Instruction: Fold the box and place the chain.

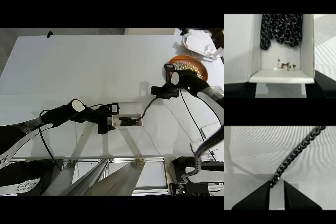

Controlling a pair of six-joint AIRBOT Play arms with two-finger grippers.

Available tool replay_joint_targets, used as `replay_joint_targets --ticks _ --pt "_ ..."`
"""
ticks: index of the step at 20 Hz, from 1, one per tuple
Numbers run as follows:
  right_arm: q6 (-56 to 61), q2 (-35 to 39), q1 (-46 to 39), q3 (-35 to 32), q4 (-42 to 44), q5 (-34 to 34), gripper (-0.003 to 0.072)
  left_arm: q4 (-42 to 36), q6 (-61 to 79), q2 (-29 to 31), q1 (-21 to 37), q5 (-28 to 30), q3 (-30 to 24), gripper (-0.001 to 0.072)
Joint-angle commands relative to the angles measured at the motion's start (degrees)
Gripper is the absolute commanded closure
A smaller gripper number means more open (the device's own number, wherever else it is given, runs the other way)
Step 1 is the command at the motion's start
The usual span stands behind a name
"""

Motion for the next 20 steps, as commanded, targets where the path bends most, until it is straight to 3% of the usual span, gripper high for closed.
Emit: replay_joint_targets --ticks 1,5,9,16,20 --pt "-0.04 -0.04 1.64 -0.02 -0.07 -0.87 0.0593 0.02 0.0 0.04 -0.02 0.02 -0.02 0.0364" --pt "-0.02 -0.04 3.39 -0.02 -0.17 -0.31 0.0594 0.02 0.0 0.04 -0.02 0.02 -0.02 0.0364" --pt "-1.18 -0.02 3.82 -0.02 -0.37 1.73 0.0675 0.02 0.0 0.04 -0.02 0.02 -0.02 0.0364" --pt "-6.05 0.94 3.93 -0.02 -0.68 4.98 0.0676 0.02 0.0 0.04 -0.02 0.02 -0.02 0.0364" --pt "-12.7 6.51 3.93 -0.02 -1.27 7.5 0.0676 0.02 0.0 0.04 -0.02 0.02 -0.02 0.0364"
